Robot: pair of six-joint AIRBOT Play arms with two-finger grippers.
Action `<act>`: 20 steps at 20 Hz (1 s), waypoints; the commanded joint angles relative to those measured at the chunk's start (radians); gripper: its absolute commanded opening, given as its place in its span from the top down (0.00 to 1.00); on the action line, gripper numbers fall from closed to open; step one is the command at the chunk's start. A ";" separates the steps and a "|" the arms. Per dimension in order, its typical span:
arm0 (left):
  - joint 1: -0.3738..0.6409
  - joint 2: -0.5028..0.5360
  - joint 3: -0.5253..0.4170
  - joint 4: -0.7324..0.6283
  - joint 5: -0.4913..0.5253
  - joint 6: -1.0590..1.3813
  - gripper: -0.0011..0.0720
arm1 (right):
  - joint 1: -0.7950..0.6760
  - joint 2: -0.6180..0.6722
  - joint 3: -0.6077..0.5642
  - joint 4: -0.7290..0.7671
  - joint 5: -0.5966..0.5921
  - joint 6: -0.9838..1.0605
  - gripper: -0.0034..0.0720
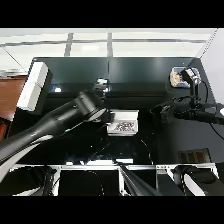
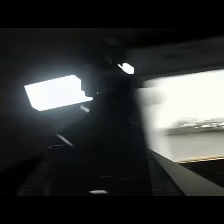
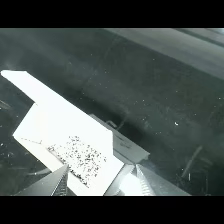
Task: Fold the box and place the chain.
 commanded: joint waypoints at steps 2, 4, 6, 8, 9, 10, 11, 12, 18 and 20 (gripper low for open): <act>0.187 0.223 -0.268 0.123 0.007 -0.060 0.02 | 0.000 0.000 -0.001 -0.003 -0.015 0.000 0.33; 0.372 0.245 -0.415 -0.188 0.226 0.043 0.02 | 0.000 0.001 -0.001 -0.003 -0.014 0.004 0.33; 0.509 0.228 -0.527 -0.693 0.467 0.554 0.02 | 0.000 0.001 -0.001 -0.003 -0.014 0.013 0.33; 0.566 0.191 -0.559 -1.098 0.458 1.205 0.02 | 0.000 0.001 -0.001 -0.002 -0.014 0.019 0.33; 0.570 0.169 -0.558 -1.195 0.393 1.496 0.02 | 0.000 0.001 -0.001 -0.002 -0.014 0.026 0.33; 0.560 0.150 -0.558 -1.227 0.358 1.720 0.02 | 0.000 0.001 -0.001 -0.002 -0.014 0.031 0.33; 0.544 0.134 -0.558 -1.224 0.359 1.850 0.02 | 0.000 0.001 -0.001 -0.003 -0.014 0.039 0.33; 0.523 0.121 -0.558 -1.219 0.379 1.958 0.01 | 0.000 0.000 -0.001 -0.002 -0.014 0.045 0.33; 0.378 0.098 -0.550 -1.152 0.571 2.470 0.01 | 0.000 0.000 -0.001 -0.002 -0.014 0.068 0.33; 0.383 0.039 -0.505 -1.152 0.535 2.466 0.01 | 0.000 0.000 -0.001 -0.002 -0.014 0.071 0.33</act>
